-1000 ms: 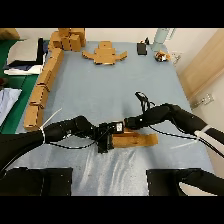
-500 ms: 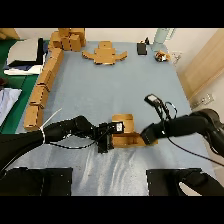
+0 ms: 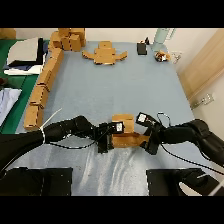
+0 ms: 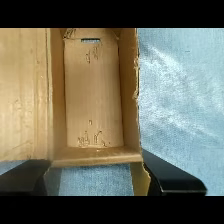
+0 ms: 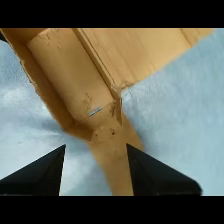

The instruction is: Fold the box.

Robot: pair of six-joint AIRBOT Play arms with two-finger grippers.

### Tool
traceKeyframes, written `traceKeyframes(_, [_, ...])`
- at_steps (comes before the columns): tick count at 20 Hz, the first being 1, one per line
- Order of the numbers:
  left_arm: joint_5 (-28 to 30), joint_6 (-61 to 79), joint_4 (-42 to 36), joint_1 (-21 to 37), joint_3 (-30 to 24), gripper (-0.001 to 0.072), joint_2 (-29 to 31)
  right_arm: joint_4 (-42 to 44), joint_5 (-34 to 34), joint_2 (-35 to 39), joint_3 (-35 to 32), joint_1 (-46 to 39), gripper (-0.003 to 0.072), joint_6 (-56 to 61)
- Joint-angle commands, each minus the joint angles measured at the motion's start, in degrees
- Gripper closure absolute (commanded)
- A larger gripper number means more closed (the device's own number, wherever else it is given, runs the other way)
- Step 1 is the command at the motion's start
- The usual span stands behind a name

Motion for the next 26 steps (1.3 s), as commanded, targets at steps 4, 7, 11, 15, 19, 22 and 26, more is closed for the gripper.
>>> traceKeyframes(4, [0.0,0.0,0.0,0.0,0.0,0.0343,0.0,3.0,8.8,-7.7,-0.6,0.1,0.0132,-20.8])
traceKeyframes(7, [0.0,0.0,0.0,0.0,0.0,0.0343,0.0,8.0,7.0,-6.7,-0.7,0.2,0.0422,-23.4])
traceKeyframes(11, [0.0,0.0,0.0,0.0,0.0,0.0343,0.0,9.4,6.8,-6.4,-0.7,2.5,0.0531,-23.8])
traceKeyframes(15, [0.0,0.0,0.0,0.0,0.0,0.0343,0.0,10.1,8.5,-6.5,-0.7,2.9,0.0486,-23.8])
traceKeyframes(19, [0.0,0.0,0.0,0.0,0.0,0.0343,0.0,11.3,8.8,-6.5,-0.7,2.9,0.0139,-23.8])
traceKeyframes(22, [0.0,0.0,0.0,0.0,0.0,0.0343,0.0,11.3,8.7,-6.5,-0.7,2.9,0.0138,-23.7])
traceKeyframes(26, [0.0,0.0,0.0,0.0,0.0,0.0343,0.0,11.3,8.6,-6.5,-0.7,2.9,0.0139,-23.7])
